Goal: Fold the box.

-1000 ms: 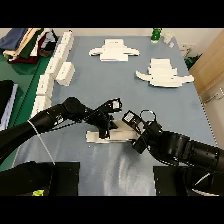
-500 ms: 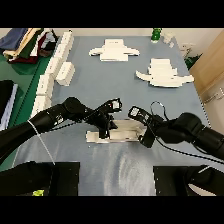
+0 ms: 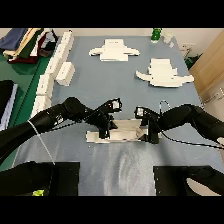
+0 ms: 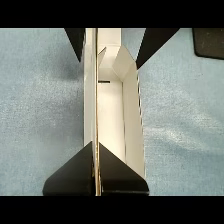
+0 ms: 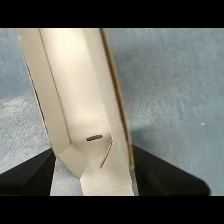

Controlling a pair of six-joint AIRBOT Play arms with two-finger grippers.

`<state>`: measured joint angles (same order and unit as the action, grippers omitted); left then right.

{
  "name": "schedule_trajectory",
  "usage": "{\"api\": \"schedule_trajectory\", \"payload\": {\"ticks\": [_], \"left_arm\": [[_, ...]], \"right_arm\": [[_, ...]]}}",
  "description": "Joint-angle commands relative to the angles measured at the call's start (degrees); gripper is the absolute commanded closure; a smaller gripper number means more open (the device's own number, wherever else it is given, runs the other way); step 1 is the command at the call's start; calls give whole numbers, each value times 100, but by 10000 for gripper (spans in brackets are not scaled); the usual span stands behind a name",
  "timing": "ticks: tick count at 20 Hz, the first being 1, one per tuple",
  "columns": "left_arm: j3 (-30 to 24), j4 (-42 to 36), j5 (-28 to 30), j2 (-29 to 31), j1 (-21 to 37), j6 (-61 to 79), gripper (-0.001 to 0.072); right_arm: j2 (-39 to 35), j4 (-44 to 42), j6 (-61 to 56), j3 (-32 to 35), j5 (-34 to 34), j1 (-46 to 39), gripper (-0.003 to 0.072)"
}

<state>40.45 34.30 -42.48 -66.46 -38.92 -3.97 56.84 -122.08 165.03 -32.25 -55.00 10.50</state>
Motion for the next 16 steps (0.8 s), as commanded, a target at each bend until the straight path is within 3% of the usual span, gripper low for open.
{"api": "schedule_trajectory", "payload": {"ticks": [1,5,10,16], "left_arm": [[4,0,4,-2,-2,2,694],[4,0,4,-2,-2,2,694],[4,0,4,-2,-2,2,694],[4,0,4,-2,-2,2,694]], "right_arm": [[339,-304,505,2,37,-31,-34],[603,-332,518,0,389,195,-34],[385,114,492,0,-44,188,-33],[494,-398,706,0,-98,188,-23]]}}
